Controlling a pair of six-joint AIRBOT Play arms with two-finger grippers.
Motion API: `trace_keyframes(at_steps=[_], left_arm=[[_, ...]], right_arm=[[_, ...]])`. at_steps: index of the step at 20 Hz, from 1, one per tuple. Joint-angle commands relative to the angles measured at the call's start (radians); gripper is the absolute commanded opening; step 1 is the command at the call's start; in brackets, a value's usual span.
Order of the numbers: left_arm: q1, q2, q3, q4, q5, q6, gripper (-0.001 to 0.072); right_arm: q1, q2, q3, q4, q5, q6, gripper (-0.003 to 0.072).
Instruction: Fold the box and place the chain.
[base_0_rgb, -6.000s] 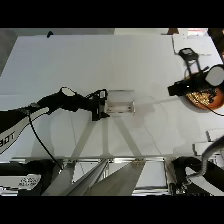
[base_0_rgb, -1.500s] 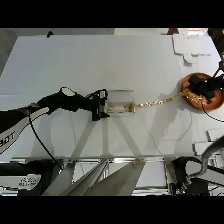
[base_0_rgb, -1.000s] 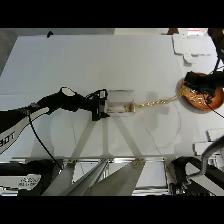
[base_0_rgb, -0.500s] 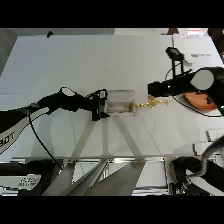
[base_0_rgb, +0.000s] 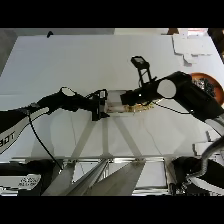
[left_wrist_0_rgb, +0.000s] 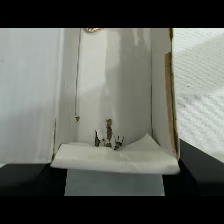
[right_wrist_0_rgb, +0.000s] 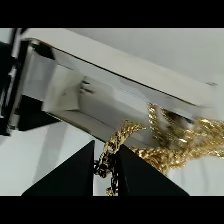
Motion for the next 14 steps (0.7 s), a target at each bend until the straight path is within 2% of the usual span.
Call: trace_keyframes(at_steps=[1, 6, 11, 12, 13, 14], left_arm=[[0.000, 0.000, 0.000, 0.000, 0.000, 0.000, 0.0277], [0.000, 0.000, 0.000, 0.000, 0.000, 0.000, 0.0277], [0.000, 0.000, 0.000, 0.000, 0.000, 0.000, 0.0277], [0.000, 0.000, 0.000, 0.000, 0.000, 0.000, 0.0277], [0.000, 0.000, 0.000, 0.000, 0.000, 0.000, 0.0277], [0.000, 0.000, 0.000, 0.000, 0.000, 0.000, 0.0277]], right_arm=[[0.071, -0.096, 0.095, 0.011, -0.014, 0.007, 0.0006], [0.115, -0.193, 0.164, 0.077, -0.108, 0.007, 0.0006], [0.116, -0.214, 0.164, 0.023, -0.090, 0.006, 0.0013], [0.116, -0.214, 0.164, 0.017, -0.083, 0.006, 0.0087], [0.116, -0.214, 0.164, 0.016, -0.081, 0.001, 0.0210], [0.116, -0.212, 0.164, 0.017, -0.078, -0.005, 0.0241]])
